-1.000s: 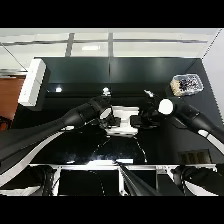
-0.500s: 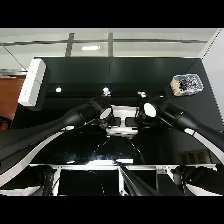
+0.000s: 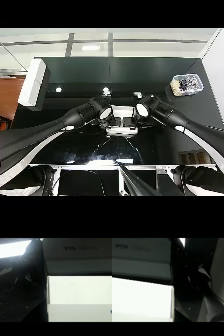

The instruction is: Fold the box and place the chain.

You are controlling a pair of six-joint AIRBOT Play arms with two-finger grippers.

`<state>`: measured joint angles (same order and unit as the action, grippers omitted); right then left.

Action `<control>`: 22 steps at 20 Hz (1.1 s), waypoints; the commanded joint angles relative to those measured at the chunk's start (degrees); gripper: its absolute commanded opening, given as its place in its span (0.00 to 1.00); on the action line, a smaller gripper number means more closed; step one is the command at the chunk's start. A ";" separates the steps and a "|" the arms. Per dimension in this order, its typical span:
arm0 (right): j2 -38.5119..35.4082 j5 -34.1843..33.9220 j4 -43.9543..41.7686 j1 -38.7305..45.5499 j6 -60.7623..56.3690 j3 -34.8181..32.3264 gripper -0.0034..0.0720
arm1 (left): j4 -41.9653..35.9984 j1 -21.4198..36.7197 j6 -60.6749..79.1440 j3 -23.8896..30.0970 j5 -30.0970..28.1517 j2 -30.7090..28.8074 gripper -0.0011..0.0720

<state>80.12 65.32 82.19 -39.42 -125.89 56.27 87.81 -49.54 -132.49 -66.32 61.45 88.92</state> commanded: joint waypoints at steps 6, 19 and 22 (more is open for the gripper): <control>0.35 -1.38 0.59 -0.09 -1.90 0.13 0.06 | 0.02 0.04 0.04 0.00 0.09 0.00 0.05; 1.16 -1.05 0.61 0.02 -2.75 -0.15 0.37 | 0.02 0.04 0.04 0.00 0.09 0.00 0.05; 1.29 -1.07 0.61 0.02 -2.73 -0.15 0.36 | 0.02 0.04 0.04 0.00 0.09 0.00 0.05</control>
